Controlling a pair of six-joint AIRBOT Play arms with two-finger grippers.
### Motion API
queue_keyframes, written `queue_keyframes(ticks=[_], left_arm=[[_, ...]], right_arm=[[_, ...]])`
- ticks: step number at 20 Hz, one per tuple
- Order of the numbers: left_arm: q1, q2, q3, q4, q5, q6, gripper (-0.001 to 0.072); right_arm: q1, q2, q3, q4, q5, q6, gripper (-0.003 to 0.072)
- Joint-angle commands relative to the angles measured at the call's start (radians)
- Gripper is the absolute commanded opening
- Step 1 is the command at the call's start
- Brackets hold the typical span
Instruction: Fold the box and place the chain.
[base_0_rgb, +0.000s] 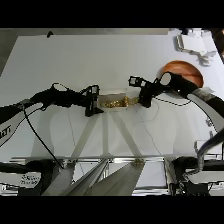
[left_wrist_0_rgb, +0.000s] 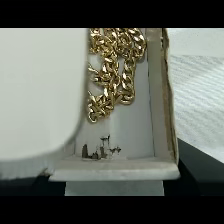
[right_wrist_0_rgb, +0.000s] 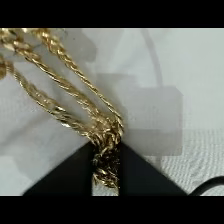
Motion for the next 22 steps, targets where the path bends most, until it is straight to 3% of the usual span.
queue_keyframes(ticks=[1, 7, 13, 22], left_arm=[[0.001, 0.001, 0.001, 0.0, 0.0, 0.0, 0.0159], [0.001, 0.0, 0.001, 0.0, 0.0, 0.0, 0.0159], [0.001, 0.001, 0.001, 0.0, 0.0, 0.0, 0.0159], [0.001, 0.0, 0.001, 0.0, 0.0, 0.0, 0.0159]], right_arm=[[0.003, -0.01, -0.001, -0.035, 0.024, 0.068, 0.0009], [0.003, 0.115, -0.001, 0.028, 0.107, 0.19, 0.0006], [0.02, 0.286, 0.003, 0.325, 0.179, 0.189, 0.0006], [0.227, 0.274, 0.166, 0.404, 0.131, 0.216, 0.0005]])
